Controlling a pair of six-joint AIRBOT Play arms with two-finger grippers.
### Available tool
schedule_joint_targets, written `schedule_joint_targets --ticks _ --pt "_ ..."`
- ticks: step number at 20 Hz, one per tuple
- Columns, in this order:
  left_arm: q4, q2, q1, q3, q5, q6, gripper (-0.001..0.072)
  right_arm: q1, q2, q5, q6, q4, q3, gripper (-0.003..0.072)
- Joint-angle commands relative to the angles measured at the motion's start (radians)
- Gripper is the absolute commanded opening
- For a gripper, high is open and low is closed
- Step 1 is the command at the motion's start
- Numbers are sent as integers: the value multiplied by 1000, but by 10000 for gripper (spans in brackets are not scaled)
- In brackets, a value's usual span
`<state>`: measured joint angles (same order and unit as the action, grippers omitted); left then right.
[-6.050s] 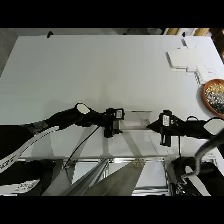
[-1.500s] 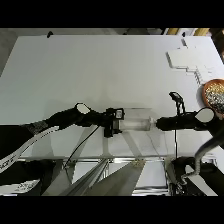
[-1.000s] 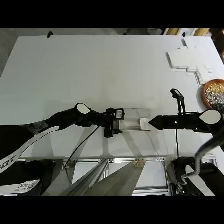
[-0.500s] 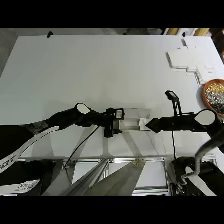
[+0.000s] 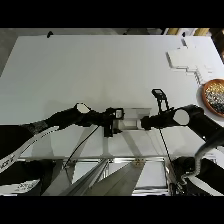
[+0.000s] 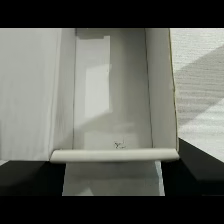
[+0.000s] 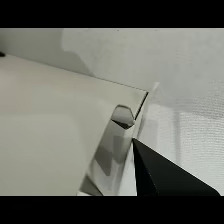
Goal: Fold the box and place the chain.
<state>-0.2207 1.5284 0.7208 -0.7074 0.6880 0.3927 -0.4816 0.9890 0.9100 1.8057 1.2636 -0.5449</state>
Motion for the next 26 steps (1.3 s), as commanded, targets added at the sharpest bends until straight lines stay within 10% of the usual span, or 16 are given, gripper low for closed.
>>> schedule_joint_targets --ticks 1,14,21,25,26 --pt "0 0 0 0 0 0 208 -79 71 -8 188 123 -49 344" --pt "0 0 0 0 0 0 208 -116 201 55 371 247 -95 288" --pt "0 0 0 0 0 0 208 -116 201 49 366 248 -95 17" --pt "0 0 0 0 0 0 208 -116 201 44 356 248 -95 36" --pt "0 0 0 0 0 0 208 -116 201 43 355 249 -95 141"
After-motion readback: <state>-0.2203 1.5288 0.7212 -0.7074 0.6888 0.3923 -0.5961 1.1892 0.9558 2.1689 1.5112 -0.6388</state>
